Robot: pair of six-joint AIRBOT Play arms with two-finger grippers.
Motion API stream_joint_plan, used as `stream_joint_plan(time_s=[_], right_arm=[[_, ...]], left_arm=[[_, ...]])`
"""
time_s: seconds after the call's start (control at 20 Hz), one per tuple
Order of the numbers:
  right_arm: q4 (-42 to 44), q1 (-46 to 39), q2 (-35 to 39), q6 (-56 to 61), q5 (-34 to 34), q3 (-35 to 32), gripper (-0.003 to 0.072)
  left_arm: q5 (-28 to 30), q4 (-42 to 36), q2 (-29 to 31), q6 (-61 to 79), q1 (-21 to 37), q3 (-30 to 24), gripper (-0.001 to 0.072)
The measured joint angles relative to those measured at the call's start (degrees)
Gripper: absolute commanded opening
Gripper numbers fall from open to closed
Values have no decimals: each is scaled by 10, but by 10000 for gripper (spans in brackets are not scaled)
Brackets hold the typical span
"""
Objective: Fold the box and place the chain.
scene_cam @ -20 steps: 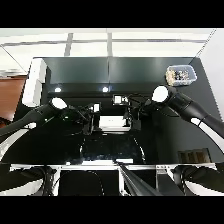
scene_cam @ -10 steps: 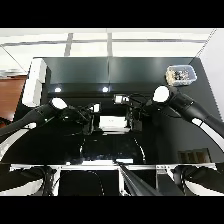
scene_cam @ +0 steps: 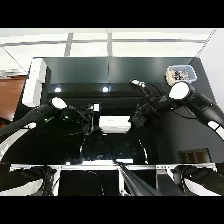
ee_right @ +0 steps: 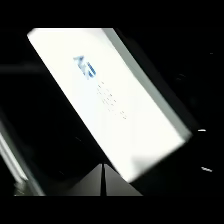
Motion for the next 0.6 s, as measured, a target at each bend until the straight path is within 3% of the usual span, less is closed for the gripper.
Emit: stream_joint_plan(time_s=[0.25,0.6], right_arm=[[172,-9,-16,45,-71,-71,17],[226,-7,-46,78,-113,-105,16]], left_arm=[[0,0,0,1,0,0,341],[0,0,0,1,0,0,340]])
